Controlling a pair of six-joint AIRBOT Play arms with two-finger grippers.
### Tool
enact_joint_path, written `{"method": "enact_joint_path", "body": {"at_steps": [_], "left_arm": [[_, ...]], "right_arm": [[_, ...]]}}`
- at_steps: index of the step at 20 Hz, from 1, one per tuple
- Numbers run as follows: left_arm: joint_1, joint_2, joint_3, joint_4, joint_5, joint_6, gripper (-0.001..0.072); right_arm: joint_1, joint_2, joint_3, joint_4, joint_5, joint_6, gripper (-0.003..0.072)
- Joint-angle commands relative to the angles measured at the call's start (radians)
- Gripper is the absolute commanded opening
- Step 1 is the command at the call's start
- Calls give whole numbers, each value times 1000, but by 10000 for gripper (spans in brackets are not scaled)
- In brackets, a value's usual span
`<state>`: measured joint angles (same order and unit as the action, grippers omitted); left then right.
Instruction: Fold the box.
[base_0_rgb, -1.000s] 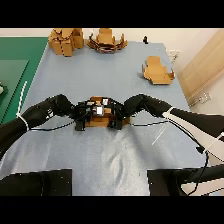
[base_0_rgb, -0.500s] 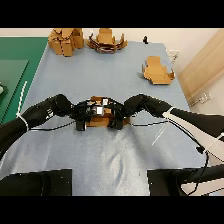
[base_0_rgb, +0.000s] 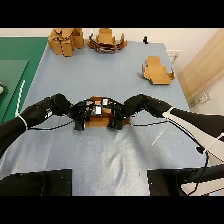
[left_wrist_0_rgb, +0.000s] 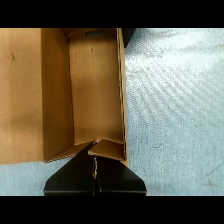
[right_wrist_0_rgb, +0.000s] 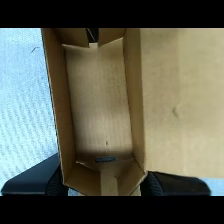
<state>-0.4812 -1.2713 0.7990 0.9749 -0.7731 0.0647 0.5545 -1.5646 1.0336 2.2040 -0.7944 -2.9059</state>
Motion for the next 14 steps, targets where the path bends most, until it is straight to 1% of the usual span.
{"method": "enact_joint_path", "body": {"at_steps": [1,5,8,11,14], "left_arm": [[23,0,0,-12,-38,-1,9],[28,-31,3,-63,-72,29,9],[28,-71,26,-80,-72,29,8],[31,-81,52,-80,-77,27,8],[39,-81,80,-92,-124,17,8]], "right_arm": [[0,0,0,-1,-1,-2,267],[0,0,0,-1,0,-2,266],[0,0,0,-1,-1,-2,266],[0,0,0,-1,-1,-2,266],[0,0,0,-1,-1,-2,266]]}}
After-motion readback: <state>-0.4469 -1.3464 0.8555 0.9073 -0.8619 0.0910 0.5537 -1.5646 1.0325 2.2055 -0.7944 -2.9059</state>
